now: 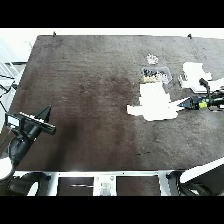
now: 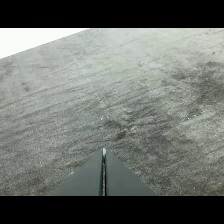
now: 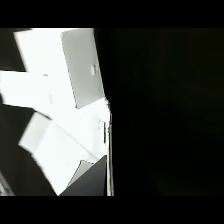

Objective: Fold the box and place the chain.

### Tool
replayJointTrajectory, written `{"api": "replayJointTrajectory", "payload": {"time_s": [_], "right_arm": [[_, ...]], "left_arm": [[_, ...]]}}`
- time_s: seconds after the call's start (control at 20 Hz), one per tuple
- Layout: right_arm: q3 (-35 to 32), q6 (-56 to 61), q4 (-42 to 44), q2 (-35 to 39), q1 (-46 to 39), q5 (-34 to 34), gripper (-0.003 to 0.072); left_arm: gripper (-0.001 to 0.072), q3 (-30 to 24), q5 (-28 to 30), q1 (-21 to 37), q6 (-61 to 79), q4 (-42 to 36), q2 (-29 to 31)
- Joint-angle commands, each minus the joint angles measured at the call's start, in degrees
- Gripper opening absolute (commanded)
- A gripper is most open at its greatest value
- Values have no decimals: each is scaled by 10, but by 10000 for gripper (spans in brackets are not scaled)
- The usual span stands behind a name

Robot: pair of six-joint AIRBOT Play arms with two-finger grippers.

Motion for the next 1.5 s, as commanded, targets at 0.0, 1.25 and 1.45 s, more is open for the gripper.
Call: {"api": "replayJointTrajectory", "payload": {"time_s": [0.0, 1.25, 1.45], "right_arm": [[-65, 0, 65, 40, 22, 1, 7], [-282, 0, 270, 160, 382, -424, 7], [-282, -21, 291, 160, 385, -427, 7]], "left_arm": [[19, 0, 0, 0, 0, 0, 0], [663, 3, 20, 0, -3, -5, 0], [662, 41, 15, 0, -32, -11, 0]]}}
